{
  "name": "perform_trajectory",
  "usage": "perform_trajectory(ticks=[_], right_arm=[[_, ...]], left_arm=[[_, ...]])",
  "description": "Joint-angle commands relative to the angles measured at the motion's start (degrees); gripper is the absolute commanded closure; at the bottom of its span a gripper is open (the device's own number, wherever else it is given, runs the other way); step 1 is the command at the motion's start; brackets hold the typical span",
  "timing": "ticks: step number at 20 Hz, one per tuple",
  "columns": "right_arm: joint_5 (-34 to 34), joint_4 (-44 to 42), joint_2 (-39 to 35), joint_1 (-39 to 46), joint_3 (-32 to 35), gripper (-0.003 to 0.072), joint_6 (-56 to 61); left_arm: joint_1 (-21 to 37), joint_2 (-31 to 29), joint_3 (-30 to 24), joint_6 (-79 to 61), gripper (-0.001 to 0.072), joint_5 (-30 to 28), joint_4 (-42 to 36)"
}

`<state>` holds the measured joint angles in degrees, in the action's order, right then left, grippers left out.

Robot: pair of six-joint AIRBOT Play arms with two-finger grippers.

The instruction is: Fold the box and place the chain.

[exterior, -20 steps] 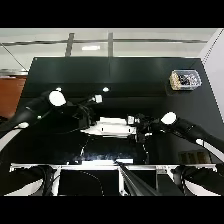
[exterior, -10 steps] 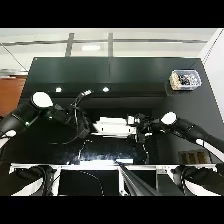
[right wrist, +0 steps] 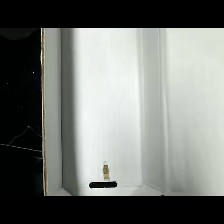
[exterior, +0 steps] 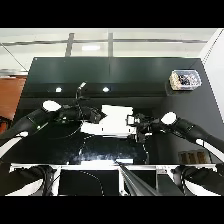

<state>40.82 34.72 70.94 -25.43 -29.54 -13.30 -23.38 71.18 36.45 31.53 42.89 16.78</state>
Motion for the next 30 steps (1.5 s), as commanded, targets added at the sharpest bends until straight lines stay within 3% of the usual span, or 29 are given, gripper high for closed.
perform_trajectory(ticks=[1, 5, 10, 14, 16, 17, 18, 19, 20, 24, 30], right_arm=[[0.02, -0.11, 0.02, -0.04, 0.04, 0.0217, 0.0], [0.02, -0.15, 0.04, -0.04, 0.04, 0.0217, 0.0], [0.02, -0.17, 0.02, -0.04, 0.04, 0.0217, 0.0], [0.02, -0.15, 0.04, -0.04, 0.04, 0.0217, 0.0], [0.04, -0.17, 0.04, -0.04, 0.04, 0.0217, 0.0], [0.02, -0.15, 0.04, -0.04, 0.04, 0.0217, 0.0], [0.02, -0.15, 0.04, -0.04, 0.04, 0.0217, 0.0], [0.02, -0.17, 0.04, -0.04, 0.04, 0.0217, 0.0], [0.02, -0.15, 0.04, -0.04, 0.04, 0.0217, 0.0], [0.04, -0.15, 0.04, -0.04, 0.04, 0.0217, 0.0], [0.04, -0.15, 0.04, -0.04, 0.04, 0.0217, 0.0]], left_arm=[[-1.09, 3.02, -0.15, -4.98, 0.0683, -2.69, -1.2], [-1.18, 5.49, -0.15, -5.01, 0.0684, -2.82, -0.31], [-0.98, 5.11, 0.09, -4.96, 0.0684, 0.83, 7.89], [4.66, -1.36, 2.4, -4.55, 0.0684, 1.75, 12.98], [9.07, -6.23, 2.38, -4.09, 0.0683, 5.79, 19.21], [11.54, -8.33, 2.16, -4.09, 0.0646, 10.6, 22.8], [13.79, -9.86, 1.7, -4.13, 0.0472, 15.56, 26.27], [15.85, -10.91, 0.85, -5.09, 0.0151, 19.1, 29.11], [16.87, -11.26, -0.07, -8.72, 0.001, 20.33, 29.9], [12.63, -10.51, -2.97, -36.72, 0.0012, 18.12, 27.1], [1.6, -3.17, -3.13, -40.76, 0.0013, 1.38, 25.83]])
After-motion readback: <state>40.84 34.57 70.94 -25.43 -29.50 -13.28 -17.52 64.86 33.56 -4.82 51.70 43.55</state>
